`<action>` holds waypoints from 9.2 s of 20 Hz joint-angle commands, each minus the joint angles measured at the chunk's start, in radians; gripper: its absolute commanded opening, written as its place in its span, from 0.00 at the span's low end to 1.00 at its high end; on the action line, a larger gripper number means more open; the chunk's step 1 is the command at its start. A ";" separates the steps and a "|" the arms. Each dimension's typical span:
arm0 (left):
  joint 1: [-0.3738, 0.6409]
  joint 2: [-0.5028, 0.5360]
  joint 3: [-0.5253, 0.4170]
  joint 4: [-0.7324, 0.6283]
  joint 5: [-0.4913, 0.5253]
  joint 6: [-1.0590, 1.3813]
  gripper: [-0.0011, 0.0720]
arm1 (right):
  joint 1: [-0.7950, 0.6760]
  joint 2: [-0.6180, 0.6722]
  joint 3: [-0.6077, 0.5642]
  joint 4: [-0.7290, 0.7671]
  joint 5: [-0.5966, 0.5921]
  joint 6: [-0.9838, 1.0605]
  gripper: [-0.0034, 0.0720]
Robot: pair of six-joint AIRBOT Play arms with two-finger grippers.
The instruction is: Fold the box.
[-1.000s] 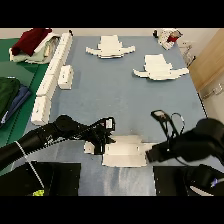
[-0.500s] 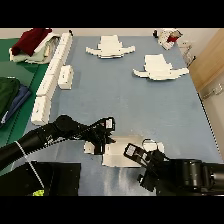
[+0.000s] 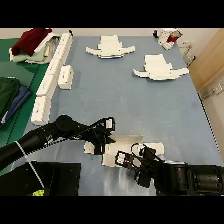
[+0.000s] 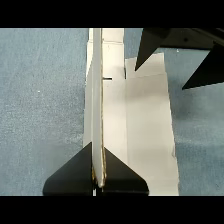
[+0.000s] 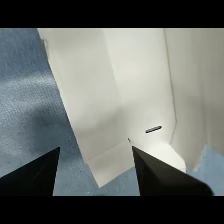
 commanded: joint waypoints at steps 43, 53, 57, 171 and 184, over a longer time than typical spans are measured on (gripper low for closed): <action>-0.001 0.001 0.000 0.000 0.000 0.000 0.03 | 0.002 -0.047 0.082 -0.196 -0.227 0.293 0.99; -0.001 0.001 0.000 0.000 0.000 0.000 0.03 | -0.043 -0.046 0.074 -0.239 -0.123 0.192 0.99; -0.001 0.001 0.000 0.000 0.000 0.000 0.03 | -0.136 0.035 0.036 -0.143 -0.040 0.040 0.99; -0.001 0.001 0.000 0.000 0.000 0.001 0.03 | -0.840 -0.011 -0.148 0.765 0.229 -1.436 0.84; -0.001 0.001 0.000 0.000 0.000 0.000 0.03 | -0.840 0.003 -0.160 0.769 0.224 -1.429 0.94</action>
